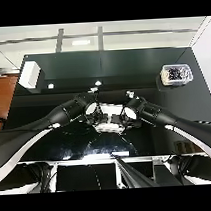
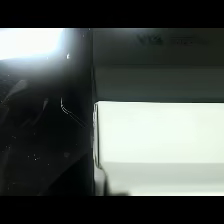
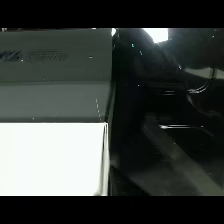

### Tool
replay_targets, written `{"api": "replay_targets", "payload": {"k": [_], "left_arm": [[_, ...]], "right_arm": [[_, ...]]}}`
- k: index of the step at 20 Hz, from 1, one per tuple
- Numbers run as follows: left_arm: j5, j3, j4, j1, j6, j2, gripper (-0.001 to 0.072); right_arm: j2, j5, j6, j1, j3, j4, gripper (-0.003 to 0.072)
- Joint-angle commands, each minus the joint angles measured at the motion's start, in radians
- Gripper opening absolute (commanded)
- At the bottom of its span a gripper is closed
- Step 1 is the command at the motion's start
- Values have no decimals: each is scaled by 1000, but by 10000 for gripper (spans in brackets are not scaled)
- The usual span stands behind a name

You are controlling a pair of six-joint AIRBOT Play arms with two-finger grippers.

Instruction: Fold the box and place the chain.

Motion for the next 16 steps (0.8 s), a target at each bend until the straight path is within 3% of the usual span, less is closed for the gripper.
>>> {"api": "replay_targets", "payload": {"k": [1, 2, 3, 4, 13, 16], "left_arm": [[7, 0, -2, 0, 6, -1, 31], [7, 0, -2, -1, 6, -1, 31], [7, 0, -2, 0, 6, -1, 31], [7, 0, -2, -1, 6, -1, 31], [7, 0, -1, 0, 5, -1, 31], [8, 0, -1, 0, 6, -1, 31]], "right_arm": [[1, 14, -7, 1, 1, -2, 234], [1, 27, -8, 1, 1, -3, 270], [1, 40, -8, 1, 1, -5, 388], [2, 57, -14, 1, 1, -6, 411], [27, 73, -153, 1, 3, 1, 409], [38, 129, -275, -11, 58, -11, 411]]}}
